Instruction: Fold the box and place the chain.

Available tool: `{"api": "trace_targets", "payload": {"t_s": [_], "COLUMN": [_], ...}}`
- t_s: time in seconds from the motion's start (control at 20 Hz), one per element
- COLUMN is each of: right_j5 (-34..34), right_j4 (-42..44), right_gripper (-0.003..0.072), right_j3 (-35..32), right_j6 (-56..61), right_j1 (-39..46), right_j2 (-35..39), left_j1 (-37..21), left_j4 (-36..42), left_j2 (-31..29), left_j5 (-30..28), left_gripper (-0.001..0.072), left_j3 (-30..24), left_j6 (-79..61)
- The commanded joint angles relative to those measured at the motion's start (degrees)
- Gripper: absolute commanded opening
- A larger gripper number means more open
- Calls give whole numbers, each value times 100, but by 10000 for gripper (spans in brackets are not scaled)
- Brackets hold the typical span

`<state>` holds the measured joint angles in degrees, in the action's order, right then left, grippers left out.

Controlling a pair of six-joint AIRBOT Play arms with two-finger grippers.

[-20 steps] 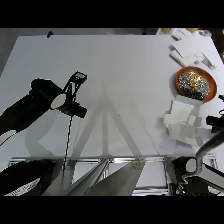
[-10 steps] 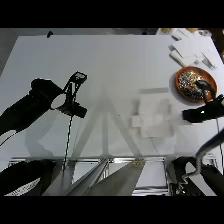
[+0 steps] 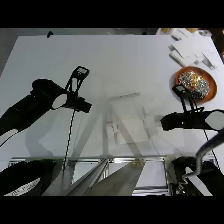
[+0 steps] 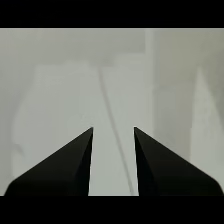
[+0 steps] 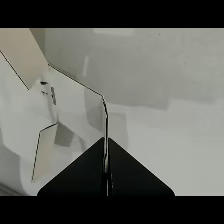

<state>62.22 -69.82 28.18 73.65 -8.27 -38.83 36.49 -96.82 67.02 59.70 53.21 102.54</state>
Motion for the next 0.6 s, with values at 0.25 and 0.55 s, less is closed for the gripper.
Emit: {"api": "trace_targets", "payload": {"t_s": [0.25, 0.55], "right_j5": [-74, -177], "right_j4": [70, 70], "right_gripper": [14, 14], "right_j3": [-35, -33], "right_j6": [0, -2], "right_j1": [-225, -225], "right_j2": [44, 44], "left_j1": [-4, -1060], "left_j4": [979, 5733], "left_j2": [645, 706], "left_j5": [-1165, 446], "left_gripper": [298, 652], "left_j3": [-17, -17], "left_j6": [-1580, -6057]}}
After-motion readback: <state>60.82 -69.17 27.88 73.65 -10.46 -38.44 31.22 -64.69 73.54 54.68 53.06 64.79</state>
